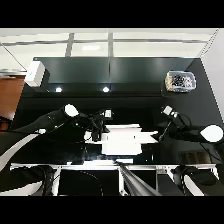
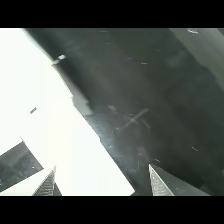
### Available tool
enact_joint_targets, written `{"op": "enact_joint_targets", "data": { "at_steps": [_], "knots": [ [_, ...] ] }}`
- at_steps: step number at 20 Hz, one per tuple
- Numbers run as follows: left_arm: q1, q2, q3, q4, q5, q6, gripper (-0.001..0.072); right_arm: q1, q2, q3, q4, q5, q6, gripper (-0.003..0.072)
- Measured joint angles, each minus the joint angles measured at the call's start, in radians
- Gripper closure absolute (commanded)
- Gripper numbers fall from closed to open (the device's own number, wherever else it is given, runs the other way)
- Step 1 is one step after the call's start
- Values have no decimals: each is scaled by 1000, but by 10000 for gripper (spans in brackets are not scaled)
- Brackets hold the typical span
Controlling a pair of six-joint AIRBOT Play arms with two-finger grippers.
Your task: Fold the box and place the chain.
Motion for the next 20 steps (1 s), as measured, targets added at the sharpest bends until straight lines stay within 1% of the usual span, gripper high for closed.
{"op": "enact_joint_targets", "data": {
  "at_steps": [4, 9, 12, 16, 20],
  "knots": [
    [0, 0, 0, 0, 4, -2, 686, 66, -70, -11, 5, -9, -81, 17],
    [0, 0, 0, 1, 6, -4, 686, 103, -127, -14, -7, 27, -170, 18],
    [0, 0, 0, 1, 6, -4, 685, 183, -162, -14, 5, 43, -216, 18],
    [0, 0, 0, 2, 6, -4, 685, 327, -203, -14, 16, -55, -243, 18],
    [0, 0, 0, 2, 6, -4, 685, 391, -216, -14, 21, -95, -261, 18]
  ]
}}
